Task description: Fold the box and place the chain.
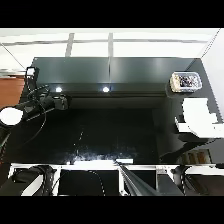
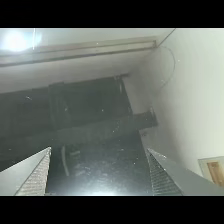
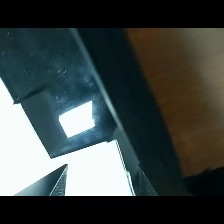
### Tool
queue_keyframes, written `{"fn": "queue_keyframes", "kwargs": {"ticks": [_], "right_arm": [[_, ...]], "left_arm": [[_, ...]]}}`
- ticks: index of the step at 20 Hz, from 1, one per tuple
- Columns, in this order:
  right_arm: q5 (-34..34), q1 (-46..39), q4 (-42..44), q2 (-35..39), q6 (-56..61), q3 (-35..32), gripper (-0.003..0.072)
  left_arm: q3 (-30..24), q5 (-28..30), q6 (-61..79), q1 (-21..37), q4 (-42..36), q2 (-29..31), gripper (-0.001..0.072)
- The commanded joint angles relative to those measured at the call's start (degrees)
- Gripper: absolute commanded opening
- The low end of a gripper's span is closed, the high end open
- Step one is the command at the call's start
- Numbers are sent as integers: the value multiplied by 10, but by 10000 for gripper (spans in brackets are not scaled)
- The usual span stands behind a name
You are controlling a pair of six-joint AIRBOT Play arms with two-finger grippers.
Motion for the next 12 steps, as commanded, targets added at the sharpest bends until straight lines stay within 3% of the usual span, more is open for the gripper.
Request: {"fn": "queue_keyframes", "kwargs": {"ticks": [1,2,6,7,12], "right_arm": [[47,11,-18,-38,21,23,381],[39,14,-26,-38,21,23,147],[48,17,-9,-35,0,23,91],[60,17,0,-31,-17,23,13],[80,17,102,14,-38,7,12]], "left_arm": [[0,-5,0,0,0,0,707],[0,-5,0,-1,0,0,707],[0,-16,0,-1,0,0,707],[0,-16,0,-1,0,0,707],[0,-15,0,-1,0,0,707]]}}
